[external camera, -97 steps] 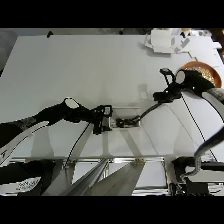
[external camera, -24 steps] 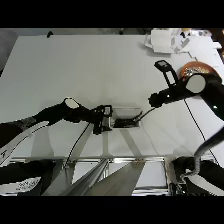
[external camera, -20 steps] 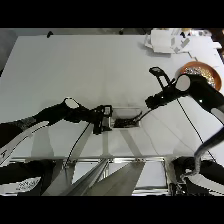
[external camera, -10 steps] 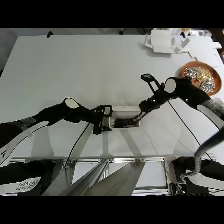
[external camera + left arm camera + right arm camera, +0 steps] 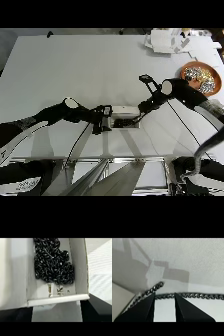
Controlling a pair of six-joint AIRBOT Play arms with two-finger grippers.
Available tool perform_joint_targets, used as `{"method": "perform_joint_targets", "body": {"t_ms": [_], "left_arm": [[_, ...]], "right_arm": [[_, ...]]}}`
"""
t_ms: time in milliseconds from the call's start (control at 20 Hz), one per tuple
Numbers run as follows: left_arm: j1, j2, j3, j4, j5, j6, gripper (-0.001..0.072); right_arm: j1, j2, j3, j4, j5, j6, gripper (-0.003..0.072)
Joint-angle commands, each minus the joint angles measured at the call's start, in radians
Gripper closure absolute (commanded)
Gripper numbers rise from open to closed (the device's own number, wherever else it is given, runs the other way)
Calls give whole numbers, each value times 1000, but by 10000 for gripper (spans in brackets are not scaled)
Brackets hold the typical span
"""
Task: Fold the box and place the chain.
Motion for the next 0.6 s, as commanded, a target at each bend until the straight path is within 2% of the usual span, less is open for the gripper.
{"method": "perform_joint_targets", "body": {"t_ms": [0,100,200,300,450,550], "left_arm": [[0,0,0,0,1,2,504],[0,0,0,0,2,2,504],[0,0,0,0,2,2,504],[0,0,0,0,2,2,504],[0,0,0,0,1,2,504],[0,0,0,0,1,2,504]], "right_arm": [[-60,74,1,-75,51,-50,449],[-137,154,1,-6,71,-162,450],[-201,204,0,85,127,-413,466],[-240,205,-1,187,239,-703,530],[-245,165,-18,360,280,-884,531],[-229,136,-41,364,317,-1115,530]]}}
